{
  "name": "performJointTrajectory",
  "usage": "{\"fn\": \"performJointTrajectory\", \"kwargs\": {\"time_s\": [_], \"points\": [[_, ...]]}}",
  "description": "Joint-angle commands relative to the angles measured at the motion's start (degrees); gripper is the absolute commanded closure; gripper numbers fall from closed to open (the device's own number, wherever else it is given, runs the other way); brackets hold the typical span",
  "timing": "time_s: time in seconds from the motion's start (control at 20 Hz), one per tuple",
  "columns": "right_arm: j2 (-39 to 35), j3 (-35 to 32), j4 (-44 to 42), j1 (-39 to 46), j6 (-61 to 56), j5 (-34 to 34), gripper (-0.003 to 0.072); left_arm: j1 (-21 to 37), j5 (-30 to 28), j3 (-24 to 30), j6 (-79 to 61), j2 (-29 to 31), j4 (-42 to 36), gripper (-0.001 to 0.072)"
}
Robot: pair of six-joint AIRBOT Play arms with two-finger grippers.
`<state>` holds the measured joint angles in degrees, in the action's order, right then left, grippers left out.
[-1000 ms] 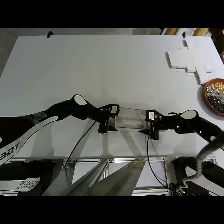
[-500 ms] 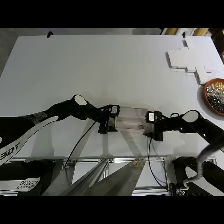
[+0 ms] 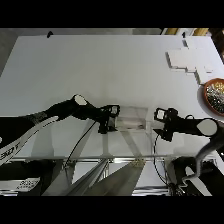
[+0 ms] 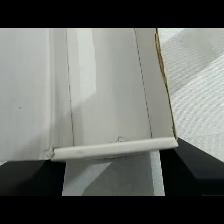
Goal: Fold the box and place the chain.
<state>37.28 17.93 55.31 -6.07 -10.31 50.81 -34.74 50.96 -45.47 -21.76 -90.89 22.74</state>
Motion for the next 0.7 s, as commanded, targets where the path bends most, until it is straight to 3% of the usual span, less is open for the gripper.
{"fn": "performJointTrajectory", "kwargs": {"time_s": [0.0,0.15,0.3,0.4,0.45,0.55,0.65], "points": [[-3.1,0.0,-13.9,-0.1,-1.6,0.3,0.0116,0.0,0.0,0.0,0.2,0.0,0.0,0.0675],[-2.6,0.0,-16.6,-0.1,-1.7,-1.1,0.0137,0.0,0.1,0.0,0.2,0.0,0.0,0.0675],[0.8,0.0,-26.1,-3.3,1.3,-3.7,0.0207,0.0,0.2,0.0,0.2,0.0,0.0,0.0675],[5.5,0.1,-28.7,-5.8,5.2,-7.3,0.0604,0.0,0.2,0.0,0.2,0.0,0.0,0.0675],[8.4,0.2,-30.6,-6.2,7.1,-9.0,0.0663,0.0,0.3,0.0,0.2,0.0,0.0,0.0675],[15.3,2.1,-36.5,-6.2,7.8,-12.5,0.0664,0.0,0.2,0.0,0.2,0.0,0.0,0.0675],[22.5,6.9,-40.4,-6.2,7.5,-11.6,0.0664,0.0,0.2,0.0,0.2,0.0,0.0,0.0675]]}}
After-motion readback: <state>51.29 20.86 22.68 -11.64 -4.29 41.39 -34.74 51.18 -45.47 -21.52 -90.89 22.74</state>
